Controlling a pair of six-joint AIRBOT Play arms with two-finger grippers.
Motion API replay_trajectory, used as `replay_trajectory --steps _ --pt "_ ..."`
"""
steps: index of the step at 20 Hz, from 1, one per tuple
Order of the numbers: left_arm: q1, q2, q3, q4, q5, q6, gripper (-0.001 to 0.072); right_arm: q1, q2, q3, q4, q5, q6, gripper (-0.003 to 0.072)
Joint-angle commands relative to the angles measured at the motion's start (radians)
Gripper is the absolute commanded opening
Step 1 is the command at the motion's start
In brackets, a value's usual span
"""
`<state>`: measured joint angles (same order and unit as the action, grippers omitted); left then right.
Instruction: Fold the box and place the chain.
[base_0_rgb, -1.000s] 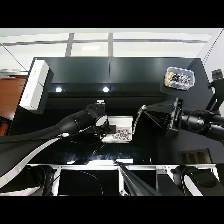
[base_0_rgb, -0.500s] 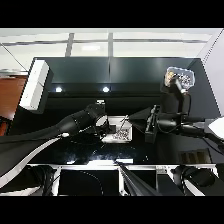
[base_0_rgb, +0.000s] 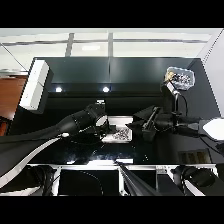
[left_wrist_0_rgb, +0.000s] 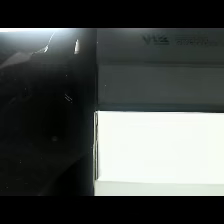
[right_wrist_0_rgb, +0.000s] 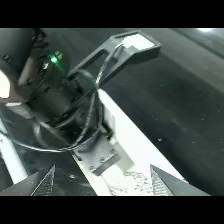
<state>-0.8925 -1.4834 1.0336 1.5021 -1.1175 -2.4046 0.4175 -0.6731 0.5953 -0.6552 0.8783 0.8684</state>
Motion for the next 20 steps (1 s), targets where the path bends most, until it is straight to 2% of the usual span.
replay_trajectory --steps 1,7,10,13,16,17,18,19,20 --pt "0.0 -0.002 0.0 0.002 0.026 0.0 0.0035 0.001 0.0 0.001 -0.055 -0.055 0.014 0.07" --pt "0.002 -0.011 0.001 -0.006 0.062 0.0 0.0035 0.001 0.0 0.001 -0.079 -0.053 0.018 0.07" --pt "0.002 -0.008 0.001 -0.021 0.037 0.0 0.0036 0.001 0.0 0.001 -0.08 -0.055 0.018 0.0701" --pt "0.003 0.016 0.001 0.026 -0.014 0.0 0.0035 0.001 0.0 0.001 -0.08 -0.07 0.018 0.0701" --pt "0.024 0.03 0.001 0.026 -0.019 0.019 0.0039 0.001 0.0 0.001 -0.079 -0.103 0.018 0.0701" --pt "0.028 0.03 0.001 0.025 -0.023 0.019 0.0162 0.001 0.0 0.001 -0.079 -0.113 0.019 0.0701" --pt "0.029 0.031 0.001 0.026 -0.023 0.021 0.0351 0.001 0.0 0.001 -0.079 -0.121 0.019 0.0701" --pt "0.029 0.031 0.004 0.025 -0.027 0.023 0.0424 0.001 0.0 0.001 -0.079 -0.124 0.019 0.07" --pt "0.029 0.032 0.016 0.026 -0.038 0.049 0.0426 -0.003 0.0 0.001 -0.079 -0.124 0.019 0.0701"
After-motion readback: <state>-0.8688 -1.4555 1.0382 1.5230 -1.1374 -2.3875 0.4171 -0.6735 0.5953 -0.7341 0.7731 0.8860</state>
